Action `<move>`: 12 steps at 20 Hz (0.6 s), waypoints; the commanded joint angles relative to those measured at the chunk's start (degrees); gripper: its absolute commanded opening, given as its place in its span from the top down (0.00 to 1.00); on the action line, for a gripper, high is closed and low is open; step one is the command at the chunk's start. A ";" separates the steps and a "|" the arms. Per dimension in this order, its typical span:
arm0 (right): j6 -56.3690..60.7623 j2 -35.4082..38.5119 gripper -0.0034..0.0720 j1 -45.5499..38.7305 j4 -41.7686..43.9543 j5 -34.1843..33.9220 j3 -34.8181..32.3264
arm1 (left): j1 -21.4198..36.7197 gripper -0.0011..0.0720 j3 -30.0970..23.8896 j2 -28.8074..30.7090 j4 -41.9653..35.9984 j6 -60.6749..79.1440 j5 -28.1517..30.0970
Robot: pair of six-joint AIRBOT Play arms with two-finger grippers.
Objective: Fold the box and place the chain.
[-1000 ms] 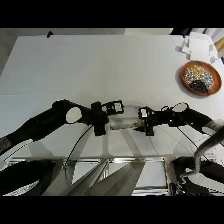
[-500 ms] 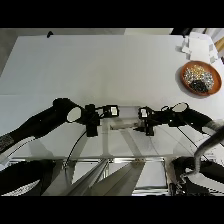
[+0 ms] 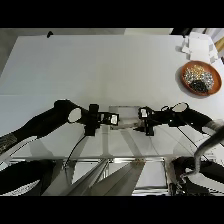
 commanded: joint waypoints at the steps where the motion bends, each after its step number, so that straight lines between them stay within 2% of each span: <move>1: 0.02 0.04 0.51 -0.02 0.02 0.02 0.04 | 0.04 0.68 -0.70 -0.68 -0.74 2.23 3.37; 9: 0.02 0.04 0.51 -0.02 0.02 0.00 0.04 | -0.35 0.68 -0.70 -2.60 -4.94 2.25 6.12; 12: 0.02 0.04 0.51 -0.02 0.02 0.00 0.04 | -1.38 0.71 -0.70 -3.21 -6.05 3.58 6.05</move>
